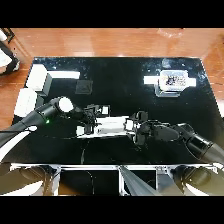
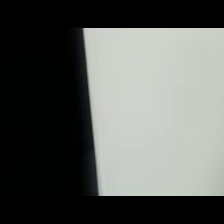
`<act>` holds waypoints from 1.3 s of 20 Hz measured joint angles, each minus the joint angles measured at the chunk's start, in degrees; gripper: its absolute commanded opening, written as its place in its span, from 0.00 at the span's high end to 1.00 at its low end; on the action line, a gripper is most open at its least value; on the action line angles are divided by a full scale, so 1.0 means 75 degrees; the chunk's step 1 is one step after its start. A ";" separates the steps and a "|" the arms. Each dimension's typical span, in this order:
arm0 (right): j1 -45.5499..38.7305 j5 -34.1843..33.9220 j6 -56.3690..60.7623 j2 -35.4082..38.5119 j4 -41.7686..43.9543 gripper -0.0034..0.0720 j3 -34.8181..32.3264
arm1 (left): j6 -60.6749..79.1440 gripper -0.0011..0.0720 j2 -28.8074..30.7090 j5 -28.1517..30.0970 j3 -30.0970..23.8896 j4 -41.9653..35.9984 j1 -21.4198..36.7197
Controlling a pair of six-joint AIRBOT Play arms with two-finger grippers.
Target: Fold the box and place the chain.
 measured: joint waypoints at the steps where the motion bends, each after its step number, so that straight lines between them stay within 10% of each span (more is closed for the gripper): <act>1: 0.0000 -0.0044 -0.0090 -0.0041 0.0117 0.06 0.0012 | 0.0000 0.96 0.0000 0.0000 0.0000 0.0000 0.0000; 20: -0.0589 -0.1005 -0.0670 -0.0746 0.1358 0.06 0.0472 | -0.0003 0.96 -0.0009 0.0087 0.0000 -0.0003 0.0000; 22: -0.0647 -0.1099 -0.0676 -0.0752 0.1378 0.23 0.0475 | -0.0003 0.96 -0.0009 0.0105 0.0000 0.0020 0.0000; 26: -0.0583 -0.1093 -0.0673 -0.0813 0.1408 0.23 0.0478 | 0.0000 0.96 -0.0009 0.0134 0.0000 0.0058 0.0000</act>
